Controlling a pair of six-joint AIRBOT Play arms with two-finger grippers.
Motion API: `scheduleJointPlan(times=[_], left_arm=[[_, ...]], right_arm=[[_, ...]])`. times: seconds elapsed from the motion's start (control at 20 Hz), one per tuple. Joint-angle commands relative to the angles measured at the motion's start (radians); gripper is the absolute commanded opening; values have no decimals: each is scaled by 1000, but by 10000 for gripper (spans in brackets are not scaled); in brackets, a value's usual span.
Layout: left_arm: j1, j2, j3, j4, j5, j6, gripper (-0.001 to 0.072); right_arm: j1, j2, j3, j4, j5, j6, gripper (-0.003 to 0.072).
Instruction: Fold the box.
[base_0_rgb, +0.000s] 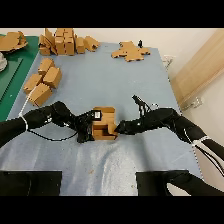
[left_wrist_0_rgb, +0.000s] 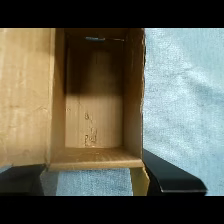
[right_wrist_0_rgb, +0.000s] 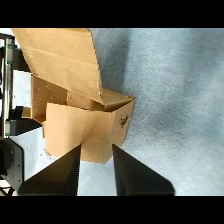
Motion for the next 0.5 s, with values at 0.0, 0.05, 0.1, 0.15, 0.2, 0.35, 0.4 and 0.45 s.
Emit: scheduleJointPlan(times=[0.0,0.05,0.1,0.15,0.2,0.35,0.4,0.45], left_arm=[[0,1,0,0,0,0,402],[0,1,0,0,0,0,402],[0,1,0,0,0,0,402],[0,1,0,0,0,0,402],[0,1,0,0,0,0,402],[0,1,0,0,0,0,402],[0,1,0,0,0,0,401],[0,1,0,0,0,0,402]], right_arm=[[13,-17,2,-8,35,0,400],[27,-17,4,-17,68,2,400],[46,-17,14,-43,91,17,399],[72,-17,28,-106,110,85,400],[101,-18,43,-203,111,197,400],[220,-36,99,-525,51,523,400],[262,-42,116,-580,45,589,400],[301,-49,134,-619,40,653,400]])
